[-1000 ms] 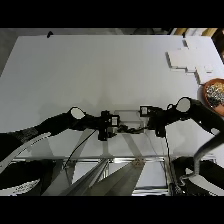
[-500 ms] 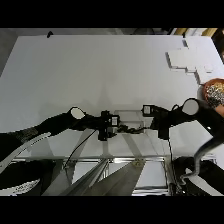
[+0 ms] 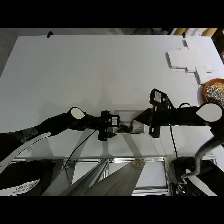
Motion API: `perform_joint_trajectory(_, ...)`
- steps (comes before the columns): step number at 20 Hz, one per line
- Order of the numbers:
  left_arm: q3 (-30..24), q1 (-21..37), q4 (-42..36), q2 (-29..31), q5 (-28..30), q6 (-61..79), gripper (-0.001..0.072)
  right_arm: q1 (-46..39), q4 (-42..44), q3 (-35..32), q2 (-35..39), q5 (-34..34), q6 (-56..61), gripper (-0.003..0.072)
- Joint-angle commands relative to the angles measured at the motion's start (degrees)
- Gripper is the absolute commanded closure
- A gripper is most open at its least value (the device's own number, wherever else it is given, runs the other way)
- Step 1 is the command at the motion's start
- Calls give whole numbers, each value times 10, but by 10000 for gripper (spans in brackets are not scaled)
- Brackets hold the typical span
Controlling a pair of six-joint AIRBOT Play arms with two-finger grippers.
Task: Fold the box and place the chain.
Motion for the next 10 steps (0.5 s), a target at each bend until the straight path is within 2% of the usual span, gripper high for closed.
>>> perform_joint_trajectory(1, 0, 0, 0, 0, 0, 0, 321, 76, 27, 1, 1, -83, -17, 669)
perform_joint_trajectory(7, 0, 0, 0, 0, 0, 0, 321, 151, -39, 0, -43, -128, 26, 654)
perform_joint_trajectory(9, 0, 0, 0, 0, 0, 0, 321, 152, -32, 0, -74, -161, 60, 476)
perform_joint_trajectory(10, 0, 0, 0, 0, 0, 0, 321, 152, -32, 0, -86, -165, 61, 475)
